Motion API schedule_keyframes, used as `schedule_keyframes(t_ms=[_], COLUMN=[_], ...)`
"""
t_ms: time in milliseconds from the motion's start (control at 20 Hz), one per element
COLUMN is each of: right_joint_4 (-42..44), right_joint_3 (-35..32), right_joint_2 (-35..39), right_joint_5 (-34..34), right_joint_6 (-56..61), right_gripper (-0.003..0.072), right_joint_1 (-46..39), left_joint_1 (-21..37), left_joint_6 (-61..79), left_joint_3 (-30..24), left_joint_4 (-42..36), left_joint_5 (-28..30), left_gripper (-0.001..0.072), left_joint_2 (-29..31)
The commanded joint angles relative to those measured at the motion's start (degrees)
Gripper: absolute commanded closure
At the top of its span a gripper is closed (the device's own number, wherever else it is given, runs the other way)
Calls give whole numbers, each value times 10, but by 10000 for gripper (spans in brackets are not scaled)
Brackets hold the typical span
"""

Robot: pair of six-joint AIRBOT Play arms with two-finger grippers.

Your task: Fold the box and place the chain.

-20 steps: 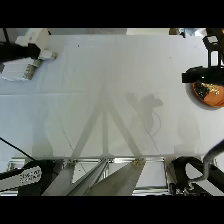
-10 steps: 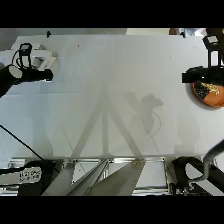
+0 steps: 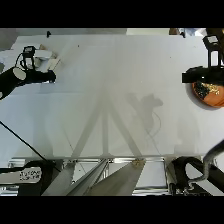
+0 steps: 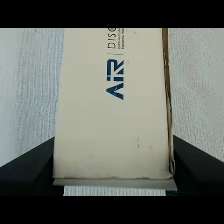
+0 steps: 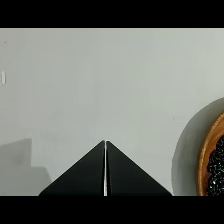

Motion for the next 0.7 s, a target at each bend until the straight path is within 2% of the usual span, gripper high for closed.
schedule_keyframes(t_ms=[0, 150, 200, 300, 500, 650], right_joint_4=[0, 0, 0, 0, 0, 0], right_joint_3=[1, 1, 1, 1, 1, 1], right_joint_2=[0, 0, 0, 0, 0, 0], right_joint_5=[0, 0, 0, 0, 0, 0], right_joint_6=[0, 0, 0, 0, 0, 0], right_gripper=[673, 673, 673, 673, 673, 673], right_joint_1=[0, 0, 0, 0, 0, 0], left_joint_1=[0, 0, 0, 0, 0, 0], left_joint_6=[0, 0, 0, 0, 5, 4], left_joint_3=[0, 0, 0, 0, 0, 0], left_joint_4=[-1, -1, -1, -1, 2, 2], left_joint_5=[-7, -12, -13, -15, -11, -19], left_gripper=[356, 351, 311, -11, 2, 1], left_joint_2=[-18, -36, -37, -36, -17, 21])
